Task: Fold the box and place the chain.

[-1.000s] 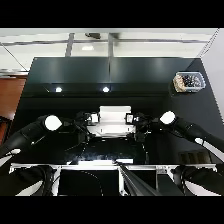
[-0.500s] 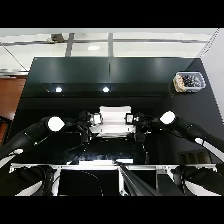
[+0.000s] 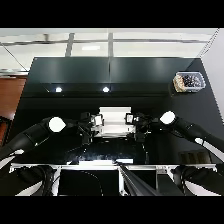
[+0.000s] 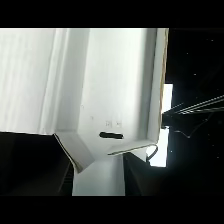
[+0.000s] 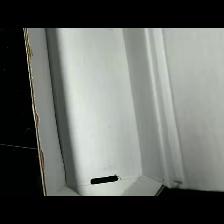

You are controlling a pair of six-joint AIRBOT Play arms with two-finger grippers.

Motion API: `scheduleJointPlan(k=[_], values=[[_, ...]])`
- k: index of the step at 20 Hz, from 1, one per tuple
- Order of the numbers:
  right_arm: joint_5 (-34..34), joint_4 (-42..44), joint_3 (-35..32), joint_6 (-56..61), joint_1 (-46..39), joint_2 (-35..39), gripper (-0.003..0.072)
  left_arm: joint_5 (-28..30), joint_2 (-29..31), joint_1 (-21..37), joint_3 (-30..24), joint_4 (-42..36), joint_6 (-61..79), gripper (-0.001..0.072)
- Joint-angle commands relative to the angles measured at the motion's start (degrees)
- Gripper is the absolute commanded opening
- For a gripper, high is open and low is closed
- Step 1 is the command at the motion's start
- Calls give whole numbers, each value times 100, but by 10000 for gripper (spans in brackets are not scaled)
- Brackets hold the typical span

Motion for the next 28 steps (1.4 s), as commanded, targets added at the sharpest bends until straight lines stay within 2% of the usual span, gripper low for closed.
scheduleJointPlan(k=[1,3,11,15,22,24,28], values=[[0,2,-2,0,2,-4,496,7,-4,-4,0,-101,-4,330],[0,2,-2,0,2,-4,496,-13,-9,-4,0,-549,-116,263],[-2,2,-2,0,2,-4,496,46,-212,-15,9,-1329,-66,264],[-2,2,-2,0,2,-4,496,125,-437,-15,208,-1392,-61,264],[-2,4,-2,0,2,-4,495,116,-444,-173,245,-1377,4,265],[-2,2,-2,0,2,-4,496,138,-444,-297,243,-1329,20,357],[-2,4,-2,0,2,-4,496,157,-444,-348,243,-1012,66,359]])
